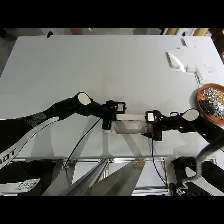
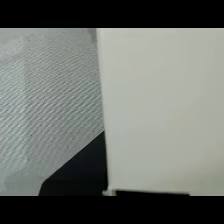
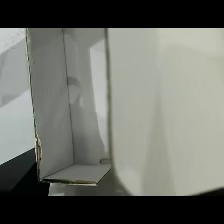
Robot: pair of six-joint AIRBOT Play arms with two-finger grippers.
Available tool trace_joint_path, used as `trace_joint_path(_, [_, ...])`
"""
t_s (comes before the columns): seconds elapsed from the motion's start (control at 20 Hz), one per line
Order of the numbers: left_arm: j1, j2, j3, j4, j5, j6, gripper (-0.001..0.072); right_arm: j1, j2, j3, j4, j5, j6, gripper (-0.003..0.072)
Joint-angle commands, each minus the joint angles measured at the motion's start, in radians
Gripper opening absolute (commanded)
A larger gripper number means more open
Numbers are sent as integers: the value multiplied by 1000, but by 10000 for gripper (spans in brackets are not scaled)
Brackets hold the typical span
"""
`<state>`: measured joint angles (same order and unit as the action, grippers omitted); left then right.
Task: Fold the box and place the chain.
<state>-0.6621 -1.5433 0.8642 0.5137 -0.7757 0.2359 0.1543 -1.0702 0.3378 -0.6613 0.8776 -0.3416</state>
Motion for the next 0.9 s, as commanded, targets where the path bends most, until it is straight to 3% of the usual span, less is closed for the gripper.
trace_joint_path(0.0, [0, 1, 1, -1, 1, 0, 38, 15, -21, 0, 8, -11, -8, 636])
trace_joint_path(0.15, [0, 1, 1, -1, 1, 0, 38, 15, -21, 0, 10, -13, -8, 627])
trace_joint_path(0.25, [0, 1, 1, -1, 1, 0, 38, 15, -23, 0, 10, -14, -8, 512])
trace_joint_path(0.35, [0, 1, 1, -1, 1, 0, 38, 14, -24, 0, 9, -14, -8, 487])
trace_joint_path(0.4, [0, 1, 1, -1, 1, 0, 38, 12, -24, 0, 8, -13, -8, 421])
trace_joint_path(0.45, [0, 1, 1, -1, 1, 0, 38, 6, -24, 0, 8, -13, -8, 401])
trace_joint_path(0.85, [0, 1, 1, -1, 1, 0, 38, -12, -24, 0, 3, -10, -8, 391])
